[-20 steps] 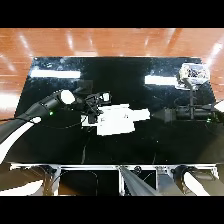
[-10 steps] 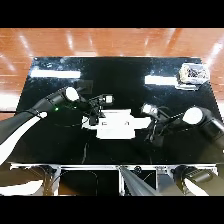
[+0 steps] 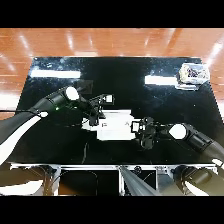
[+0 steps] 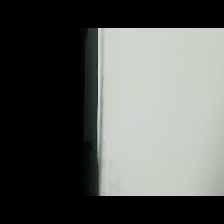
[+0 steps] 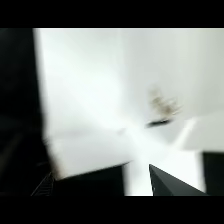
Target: Fold the box and place the chain.
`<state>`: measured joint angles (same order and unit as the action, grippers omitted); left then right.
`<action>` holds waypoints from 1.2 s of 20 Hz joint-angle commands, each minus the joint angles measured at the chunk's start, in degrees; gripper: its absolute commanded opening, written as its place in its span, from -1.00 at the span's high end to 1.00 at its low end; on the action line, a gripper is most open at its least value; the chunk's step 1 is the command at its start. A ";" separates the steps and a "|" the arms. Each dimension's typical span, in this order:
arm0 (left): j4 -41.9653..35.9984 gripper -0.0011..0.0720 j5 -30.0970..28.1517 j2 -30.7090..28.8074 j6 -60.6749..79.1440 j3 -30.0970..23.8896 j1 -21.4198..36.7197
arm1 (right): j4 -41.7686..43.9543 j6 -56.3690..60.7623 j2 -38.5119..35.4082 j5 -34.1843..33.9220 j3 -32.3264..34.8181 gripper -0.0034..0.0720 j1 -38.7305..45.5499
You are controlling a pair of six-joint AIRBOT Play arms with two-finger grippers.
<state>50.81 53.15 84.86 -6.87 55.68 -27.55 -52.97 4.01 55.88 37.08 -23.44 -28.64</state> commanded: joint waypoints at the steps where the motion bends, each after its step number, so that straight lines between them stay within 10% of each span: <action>1: 0.17 0.92 0.11 0.04 -0.46 0.07 -0.02 | 4.17 -4.87 0.20 -10.62 0.42 -0.98 -0.83; 15: 0.83 0.92 -0.42 0.04 -1.09 0.07 -0.02 | 6.69 -12.85 -5.64 -5.99 -3.10 -0.98 13.90; 24: 1.68 0.92 -0.42 0.04 -1.11 0.07 -0.02 | 18.51 -26.25 -4.31 7.56 -1.46 -0.98 8.41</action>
<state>52.29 52.84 84.86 -7.97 55.70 -27.55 -36.32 -20.05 51.48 41.15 -25.78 -19.03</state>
